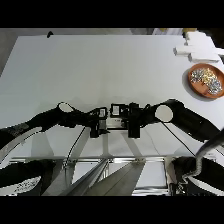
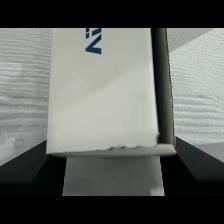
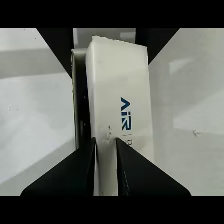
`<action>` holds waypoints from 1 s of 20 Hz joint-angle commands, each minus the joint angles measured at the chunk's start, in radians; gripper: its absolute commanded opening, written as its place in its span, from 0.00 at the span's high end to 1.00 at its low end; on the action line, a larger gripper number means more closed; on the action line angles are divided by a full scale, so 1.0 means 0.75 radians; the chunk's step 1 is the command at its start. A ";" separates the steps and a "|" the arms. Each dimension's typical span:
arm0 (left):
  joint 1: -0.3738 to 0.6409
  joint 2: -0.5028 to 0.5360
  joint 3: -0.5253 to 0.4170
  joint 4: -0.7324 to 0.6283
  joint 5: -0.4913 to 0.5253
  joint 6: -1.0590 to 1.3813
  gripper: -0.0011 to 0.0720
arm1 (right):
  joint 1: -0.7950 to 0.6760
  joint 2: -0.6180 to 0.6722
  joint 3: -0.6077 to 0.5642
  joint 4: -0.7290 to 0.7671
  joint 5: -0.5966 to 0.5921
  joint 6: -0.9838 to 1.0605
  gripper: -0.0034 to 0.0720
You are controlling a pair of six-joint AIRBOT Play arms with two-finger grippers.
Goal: Fold the box and place the chain.
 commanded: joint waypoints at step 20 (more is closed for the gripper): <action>-0.001 0.000 0.000 0.002 -0.002 0.002 0.64 | 0.000 0.025 -0.026 0.054 0.065 -0.048 0.94</action>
